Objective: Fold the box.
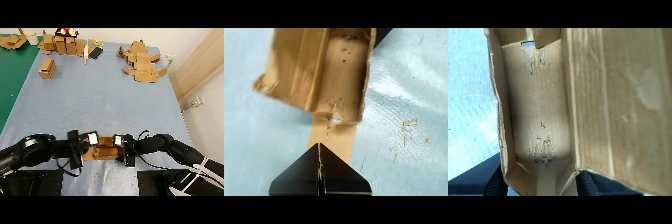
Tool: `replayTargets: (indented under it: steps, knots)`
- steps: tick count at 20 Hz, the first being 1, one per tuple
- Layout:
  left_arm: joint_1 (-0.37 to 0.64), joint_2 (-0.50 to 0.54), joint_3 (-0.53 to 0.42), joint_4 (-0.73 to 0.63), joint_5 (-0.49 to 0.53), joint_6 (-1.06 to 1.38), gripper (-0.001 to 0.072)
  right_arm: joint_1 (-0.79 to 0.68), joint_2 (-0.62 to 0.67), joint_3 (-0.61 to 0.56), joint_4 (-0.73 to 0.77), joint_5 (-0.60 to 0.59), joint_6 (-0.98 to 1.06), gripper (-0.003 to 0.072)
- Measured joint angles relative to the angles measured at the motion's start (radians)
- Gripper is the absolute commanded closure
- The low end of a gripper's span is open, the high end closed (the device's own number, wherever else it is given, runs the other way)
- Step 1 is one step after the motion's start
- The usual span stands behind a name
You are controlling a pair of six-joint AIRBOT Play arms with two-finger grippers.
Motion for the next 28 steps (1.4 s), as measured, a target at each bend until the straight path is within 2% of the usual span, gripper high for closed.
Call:
replayTargets:
  steps: [3, 5, 7, 9, 12, 15, 20, 28]
  knots:
    - [0.016, 0.122, 0.0, 0.195, -0.113, -0.439, 0.0699, 0.0, 0.0, 0.0, 0.0, 0.0, -0.001, 0.0251]
    - [0.05, 0.179, -0.018, 0.275, -0.213, -0.771, 0.07, 0.0, 0.0, 0.0, 0.0, 0.0, -0.002, 0.0251]
    - [0.085, 0.205, -0.058, 0.254, -0.264, -0.969, 0.0699, 0.0, 0.0, 0.0, -0.001, 0.0, -0.002, 0.0251]
    - [0.111, 0.215, -0.11, 0.174, -0.254, -1.067, 0.0699, 0.0, 0.0, 0.0, -0.001, 0.0, -0.002, 0.0251]
    - [0.133, 0.209, -0.181, 0.089, -0.206, -1.146, 0.07, 0.0, 0.0, 0.0, -0.001, 0.0, -0.002, 0.0251]
    - [0.14, 0.195, -0.214, 0.04, -0.162, -1.184, 0.0699, 0.0, 0.0, 0.0, -0.001, 0.0, -0.002, 0.0251]
    - [0.144, 0.157, -0.23, -0.021, -0.081, -1.196, 0.07, 0.0, 0.0, 0.0, -0.001, 0.0, -0.002, 0.0251]
    - [0.145, 0.056, -0.233, -0.166, 0.04, -1.072, 0.0699, 0.0, 0.0, 0.0, -0.001, 0.0, -0.002, 0.0251]
